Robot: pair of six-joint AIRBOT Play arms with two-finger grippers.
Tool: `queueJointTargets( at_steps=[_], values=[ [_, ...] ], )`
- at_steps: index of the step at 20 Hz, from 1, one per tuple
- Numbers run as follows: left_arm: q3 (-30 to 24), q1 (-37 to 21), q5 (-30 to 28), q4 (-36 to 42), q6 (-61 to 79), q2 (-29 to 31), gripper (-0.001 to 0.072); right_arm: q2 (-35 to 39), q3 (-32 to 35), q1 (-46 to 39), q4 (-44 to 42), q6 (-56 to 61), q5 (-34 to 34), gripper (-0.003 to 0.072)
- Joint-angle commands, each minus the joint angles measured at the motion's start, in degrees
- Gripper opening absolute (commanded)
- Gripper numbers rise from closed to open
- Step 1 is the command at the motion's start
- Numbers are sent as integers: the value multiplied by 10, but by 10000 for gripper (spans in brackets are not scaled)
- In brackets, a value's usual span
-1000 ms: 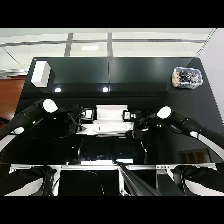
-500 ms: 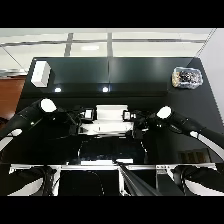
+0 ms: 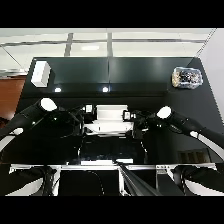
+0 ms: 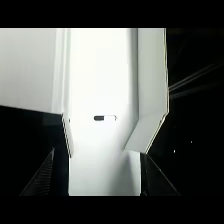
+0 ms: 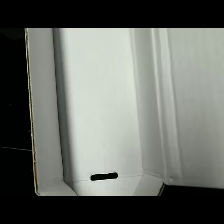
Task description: Fold the box and place the chain.
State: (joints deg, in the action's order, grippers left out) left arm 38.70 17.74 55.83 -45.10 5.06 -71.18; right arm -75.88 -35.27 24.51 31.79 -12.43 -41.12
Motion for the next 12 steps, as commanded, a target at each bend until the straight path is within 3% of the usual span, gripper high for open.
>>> queueJointTargets(
  at_steps=[1, 12],
  values=[
    [0, 0, 4, 28, -4, -4, 623, 0, 0, 0, 0, 0, 0, 178],
    [0, 0, -3, 24, -8, -16, 619, 0, 0, 0, 0, 0, 0, 178]
  ],
)
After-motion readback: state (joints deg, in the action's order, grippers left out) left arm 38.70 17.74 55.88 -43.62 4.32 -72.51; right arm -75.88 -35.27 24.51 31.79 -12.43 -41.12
